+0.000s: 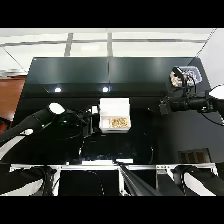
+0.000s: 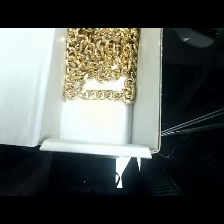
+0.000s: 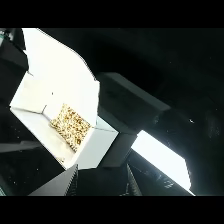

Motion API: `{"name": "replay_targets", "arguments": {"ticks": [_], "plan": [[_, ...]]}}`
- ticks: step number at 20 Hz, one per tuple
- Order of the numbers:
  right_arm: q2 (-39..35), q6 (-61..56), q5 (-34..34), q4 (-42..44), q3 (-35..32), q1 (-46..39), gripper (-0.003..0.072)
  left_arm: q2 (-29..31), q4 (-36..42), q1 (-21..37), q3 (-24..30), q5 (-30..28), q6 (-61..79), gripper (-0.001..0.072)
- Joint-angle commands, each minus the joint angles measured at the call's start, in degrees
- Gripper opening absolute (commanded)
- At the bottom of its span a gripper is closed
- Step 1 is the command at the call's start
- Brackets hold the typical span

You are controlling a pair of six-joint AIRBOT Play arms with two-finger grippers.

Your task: Fold the box and place the chain.

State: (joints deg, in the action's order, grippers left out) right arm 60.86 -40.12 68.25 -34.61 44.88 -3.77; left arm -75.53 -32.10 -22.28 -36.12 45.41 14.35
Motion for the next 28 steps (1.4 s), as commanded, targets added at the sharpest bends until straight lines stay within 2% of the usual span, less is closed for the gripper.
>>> {"name": "replay_targets", "arguments": {"ticks": [1,15,17,21,22,23,24,25,28], "plan": [[-0.04,0.02,-0.52,0.02,-0.02,-0.04,0.037,-0.15,0.04,-0.68,-0.2,0.0,0.96,0.0712],[-0.04,-0.17,-0.72,0.11,-0.02,-0.02,0.037,-2.56,1.4,-1.44,-3.06,0.04,1.01,0.0701],[-0.04,-0.17,-1.33,0.11,-0.02,-0.02,0.037,-3.02,1.14,-2.97,-3.63,0.04,1.4,0.0671],[-0.02,-0.26,-2.93,0.61,-0.02,0.02,0.037,-3.34,-2.01,-4.9,-3.93,0.02,1.31,0.0445],[0.0,-1.01,-3.5,1.25,-0.02,0.26,0.0371,-3.34,-1.97,-4.87,-3.93,0.0,1.31,0.0414],[0.0,-2.03,-4.74,1.86,-0.02,0.85,0.0416,-3.34,-1.99,-4.85,-3.93,-0.07,1.31,0.0397],[0.0,-3.28,-5.86,2.12,-0.02,1.79,0.067,-3.34,-1.97,-4.85,-3.93,-0.35,1.31,0.0397],[0.0,-4.35,-7.21,2.16,-0.02,2.99,0.0708,-3.34,-1.97,-4.85,-3.93,-0.42,1.31,0.0397],[0.5,-8.98,-19.15,2.19,0.0,8.17,0.0707,-3.34,-1.97,-4.85,-3.93,-0.44,1.29,0.0397]]}}
